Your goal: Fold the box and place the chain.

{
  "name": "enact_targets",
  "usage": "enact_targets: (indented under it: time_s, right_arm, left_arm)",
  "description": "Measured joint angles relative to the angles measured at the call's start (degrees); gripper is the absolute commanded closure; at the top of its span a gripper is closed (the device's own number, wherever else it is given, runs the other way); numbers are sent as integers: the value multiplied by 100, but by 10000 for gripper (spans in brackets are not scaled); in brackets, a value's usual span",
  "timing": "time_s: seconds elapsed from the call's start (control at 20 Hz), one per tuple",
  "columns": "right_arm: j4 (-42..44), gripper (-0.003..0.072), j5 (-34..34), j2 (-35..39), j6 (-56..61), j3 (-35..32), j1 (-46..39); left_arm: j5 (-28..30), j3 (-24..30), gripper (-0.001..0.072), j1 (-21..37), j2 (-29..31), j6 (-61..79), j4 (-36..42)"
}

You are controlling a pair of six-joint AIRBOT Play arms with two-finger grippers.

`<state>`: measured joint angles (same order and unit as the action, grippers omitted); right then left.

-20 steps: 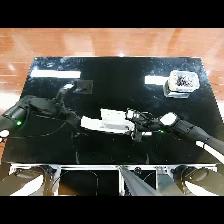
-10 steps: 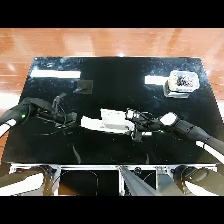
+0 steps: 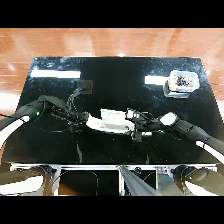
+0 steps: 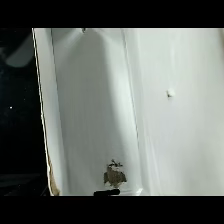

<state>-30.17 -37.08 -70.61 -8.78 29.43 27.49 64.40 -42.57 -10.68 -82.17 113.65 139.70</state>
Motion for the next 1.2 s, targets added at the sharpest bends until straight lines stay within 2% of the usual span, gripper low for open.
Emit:
enact_targets:
  time_s: [0.15, 0.25, 0.3, 0.5, 0.7, 1.0, 1.2]
  right_arm:
    - [0, 138, 2, 2, 0, 0, 0]
    - [0, 138, 0, 2, 0, 0, 0]
    - [0, 139, 2, 0, 0, 0, 0]
    - [2, 139, 2, 0, 0, 0, 0]
    - [4, 139, 2, 0, 0, 0, 0]
    - [4, 138, 2, 0, 0, 0, 0]
    - [4, 138, 4, 0, 0, 0, 0]
  left_arm:
    - [470, -245, 252, -2, -11, -2, -85]
    - [772, -387, 129, 17, -11, -7, -125]
    - [907, -459, 108, 24, -11, -39, -131]
    - [1093, -656, 99, -28, -11, -157, -146]
    - [957, -715, 99, -260, -11, -319, -144]
    - [437, -732, 98, -651, 33, -511, -155]
    - [83, -737, 98, -870, 192, -813, -446]
